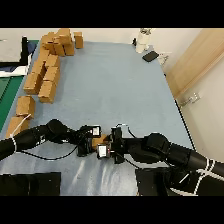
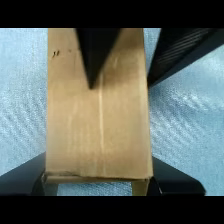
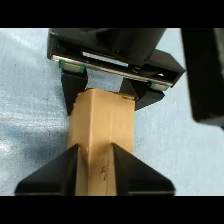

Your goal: Fold the box.

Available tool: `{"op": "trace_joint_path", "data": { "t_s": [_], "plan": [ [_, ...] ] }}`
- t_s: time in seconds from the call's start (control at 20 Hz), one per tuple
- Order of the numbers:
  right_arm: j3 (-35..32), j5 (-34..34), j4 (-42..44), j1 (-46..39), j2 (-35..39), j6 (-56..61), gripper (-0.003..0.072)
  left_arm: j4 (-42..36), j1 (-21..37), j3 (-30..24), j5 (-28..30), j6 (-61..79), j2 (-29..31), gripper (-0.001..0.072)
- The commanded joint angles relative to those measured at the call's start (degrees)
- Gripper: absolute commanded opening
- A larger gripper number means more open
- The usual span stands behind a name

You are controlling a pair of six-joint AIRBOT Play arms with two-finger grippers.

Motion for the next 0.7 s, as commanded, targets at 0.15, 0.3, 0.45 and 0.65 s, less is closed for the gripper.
{"op": "trace_joint_path", "data": {
  "t_s": [0.15,0.3,0.45,0.65],
  "plan": [
    [1.6,-1.3,-2.3,1.5,0.7,-0.4,0.0260,0.0,0.0,0.0,0.0,0.0,0.0,0.0442],
    [2.6,-2.5,-2.5,1.4,1.7,-0.3,0.0161,0.0,0.0,0.0,0.0,0.0,0.0,0.0442],
    [3.4,-2.6,-3.7,1.4,2.3,0.2,0.0160,0.0,0.0,0.0,0.0,0.0,0.0,0.0442],
    [3.8,-2.5,-10.8,1.4,2.4,6.1,0.0153,0.0,0.0,0.0,0.0,0.0,0.0,0.0442]
  ]
}}
